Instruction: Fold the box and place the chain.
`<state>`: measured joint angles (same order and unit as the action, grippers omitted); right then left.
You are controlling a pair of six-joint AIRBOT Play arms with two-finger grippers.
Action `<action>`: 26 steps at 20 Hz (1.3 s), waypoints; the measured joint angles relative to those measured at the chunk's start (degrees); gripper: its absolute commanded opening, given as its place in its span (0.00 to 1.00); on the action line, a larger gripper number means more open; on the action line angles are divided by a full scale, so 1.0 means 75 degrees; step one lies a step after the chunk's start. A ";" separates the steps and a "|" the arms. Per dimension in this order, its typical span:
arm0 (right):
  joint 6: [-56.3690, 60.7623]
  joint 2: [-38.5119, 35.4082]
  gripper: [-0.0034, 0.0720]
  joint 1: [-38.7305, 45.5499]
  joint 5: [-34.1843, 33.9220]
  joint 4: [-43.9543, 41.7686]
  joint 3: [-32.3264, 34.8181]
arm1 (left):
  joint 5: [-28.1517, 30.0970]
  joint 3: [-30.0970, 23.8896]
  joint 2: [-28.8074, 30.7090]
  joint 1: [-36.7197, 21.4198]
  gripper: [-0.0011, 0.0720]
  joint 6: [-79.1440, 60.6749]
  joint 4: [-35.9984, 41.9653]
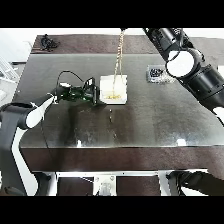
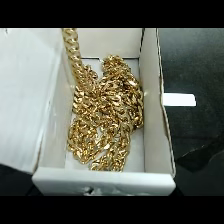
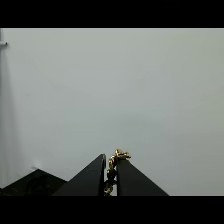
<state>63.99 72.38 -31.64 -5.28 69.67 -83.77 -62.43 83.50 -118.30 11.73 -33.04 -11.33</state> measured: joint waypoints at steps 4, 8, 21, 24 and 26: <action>0.0000 0.0000 0.05 -0.0003 -0.0125 0.0000 -0.0300 | 0.0000 0.0000 0.0000 0.0000 0.87 -0.0003 0.0000; 0.0000 0.0003 0.05 -0.0061 -0.0204 0.0000 -0.0708 | 0.0000 0.0000 0.0000 0.0000 0.87 -0.0003 0.0000; 0.0038 0.0111 0.05 -0.0233 -0.0131 0.0169 -0.1090 | 0.0000 0.0000 0.0000 0.0000 0.87 -0.0003 0.0003; 0.0189 0.0321 0.05 -0.0358 0.0128 0.0172 -0.1093 | 0.0000 0.0000 0.0000 0.0000 0.87 0.0000 0.0003; 0.0283 0.0525 0.05 -0.0446 0.0283 0.0175 -0.1093 | 0.0000 0.0000 0.0000 0.0000 0.87 0.0000 0.0003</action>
<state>66.11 76.31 -34.98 -3.16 70.98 -91.96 -62.43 83.50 -118.30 11.73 -33.04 -11.31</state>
